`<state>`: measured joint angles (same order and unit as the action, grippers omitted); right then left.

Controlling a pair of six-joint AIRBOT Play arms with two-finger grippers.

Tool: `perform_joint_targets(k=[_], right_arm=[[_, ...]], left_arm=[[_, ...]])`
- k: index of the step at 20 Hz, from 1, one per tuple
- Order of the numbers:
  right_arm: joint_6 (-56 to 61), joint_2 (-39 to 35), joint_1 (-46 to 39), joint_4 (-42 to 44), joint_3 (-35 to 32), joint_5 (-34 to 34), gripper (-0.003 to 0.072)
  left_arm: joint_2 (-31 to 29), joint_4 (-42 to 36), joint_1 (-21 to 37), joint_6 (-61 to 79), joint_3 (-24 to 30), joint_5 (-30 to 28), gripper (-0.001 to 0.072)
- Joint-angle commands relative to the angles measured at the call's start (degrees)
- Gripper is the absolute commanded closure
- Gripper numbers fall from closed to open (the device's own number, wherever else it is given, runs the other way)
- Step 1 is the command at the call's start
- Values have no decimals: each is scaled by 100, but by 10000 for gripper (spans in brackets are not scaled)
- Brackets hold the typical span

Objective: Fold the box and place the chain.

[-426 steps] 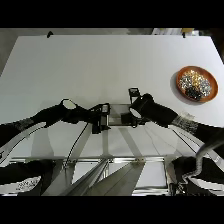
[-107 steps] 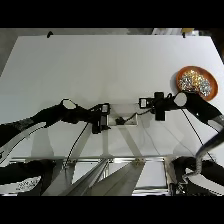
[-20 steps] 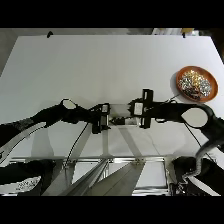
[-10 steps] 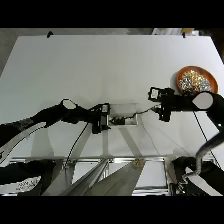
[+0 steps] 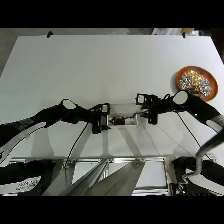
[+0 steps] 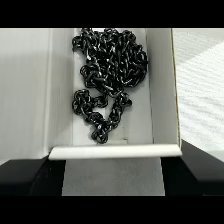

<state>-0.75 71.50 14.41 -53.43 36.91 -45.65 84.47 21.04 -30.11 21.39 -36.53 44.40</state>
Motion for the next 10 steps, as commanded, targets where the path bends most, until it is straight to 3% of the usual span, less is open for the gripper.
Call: perform_joint_targets(k=[1,3,4,10], right_arm=[[-125,282,87,160,-2,179,401],[-59,264,87,151,-2,46,640],[-22,221,87,131,-2,-111,671],[1276,-844,87,251,0,-940,672]], left_arm=[[-2,0,0,0,2,0,456],[-2,2,0,0,2,-2,456],[-2,2,0,0,2,0,456],[-2,2,0,0,2,-2,456]])
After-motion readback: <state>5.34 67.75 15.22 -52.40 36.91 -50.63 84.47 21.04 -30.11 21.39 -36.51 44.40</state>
